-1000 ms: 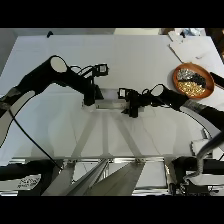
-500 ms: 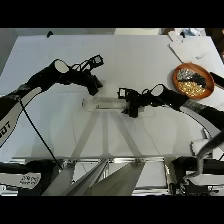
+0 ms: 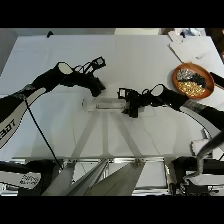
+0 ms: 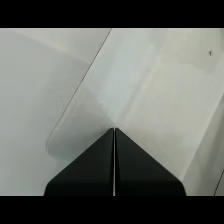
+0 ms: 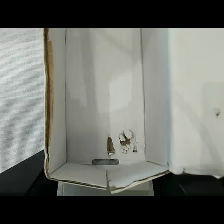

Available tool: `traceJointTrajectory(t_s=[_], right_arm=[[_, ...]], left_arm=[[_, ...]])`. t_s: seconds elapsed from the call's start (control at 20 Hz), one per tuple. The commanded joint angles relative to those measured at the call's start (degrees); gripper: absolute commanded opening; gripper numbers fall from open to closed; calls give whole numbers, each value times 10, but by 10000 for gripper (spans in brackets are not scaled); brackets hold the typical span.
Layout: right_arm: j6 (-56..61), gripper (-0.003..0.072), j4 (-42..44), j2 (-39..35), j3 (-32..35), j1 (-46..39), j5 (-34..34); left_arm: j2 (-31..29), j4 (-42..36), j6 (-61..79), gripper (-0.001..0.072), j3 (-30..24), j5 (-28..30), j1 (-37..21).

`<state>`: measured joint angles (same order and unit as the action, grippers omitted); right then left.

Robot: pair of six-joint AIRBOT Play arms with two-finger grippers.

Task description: Fold the box and place the chain.

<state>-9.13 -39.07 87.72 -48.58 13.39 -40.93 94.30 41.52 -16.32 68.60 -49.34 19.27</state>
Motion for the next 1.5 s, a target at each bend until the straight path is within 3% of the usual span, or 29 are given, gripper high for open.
traceJointTrajectory(t_s=[0.0, 0.2, 0.3, 0.4, 0.45, 0.55, 0.6, 0.85, 1.1, 1.15, 1.25, 1.4, 1.45], right_arm=[[0, 298, 0, 0, 0, 1, 0], [0, 298, 0, 0, 0, 1, 0], [0, 298, 0, 0, 0, 1, 0], [0, 298, 0, 0, 0, 1, 0], [0, 298, 0, 0, 0, 1, 0], [0, 298, 0, 0, 0, 1, 0], [0, 298, 0, 0, 0, 1, 0], [0, 298, 0, 0, 0, 1, 0], [0, 298, 0, 0, 0, 1, 0], [0, 298, 0, 0, 0, 1, 0], [0, 298, 0, 0, 0, 1, 0], [0, 298, 0, 0, 0, 1, 0], [0, 298, 0, 0, 0, 1, 0]], left_arm=[[-36, -1, 0, 16, 0, -2, -14], [-103, 75, 0, 16, 0, -33, -33], [-126, 156, 0, 16, 0, -100, -36], [-125, 186, -2, 28, -3, -190, -36], [-123, 183, -2, 160, -15, -212, -35], [-123, 170, -2, 578, -53, -190, -34], [-123, 170, -1, 602, -75, -163, -33], [-122, 168, 87, 602, -149, -78, -23], [-115, 106, 159, 598, -163, -28, -10], [-111, 103, 166, 563, -163, -24, -8], [-103, 104, 184, 413, -163, -33, -2], [-92, 104, 201, 318, -163, -45, 5], [-89, 103, 202, 316, -163, -44, 5]])
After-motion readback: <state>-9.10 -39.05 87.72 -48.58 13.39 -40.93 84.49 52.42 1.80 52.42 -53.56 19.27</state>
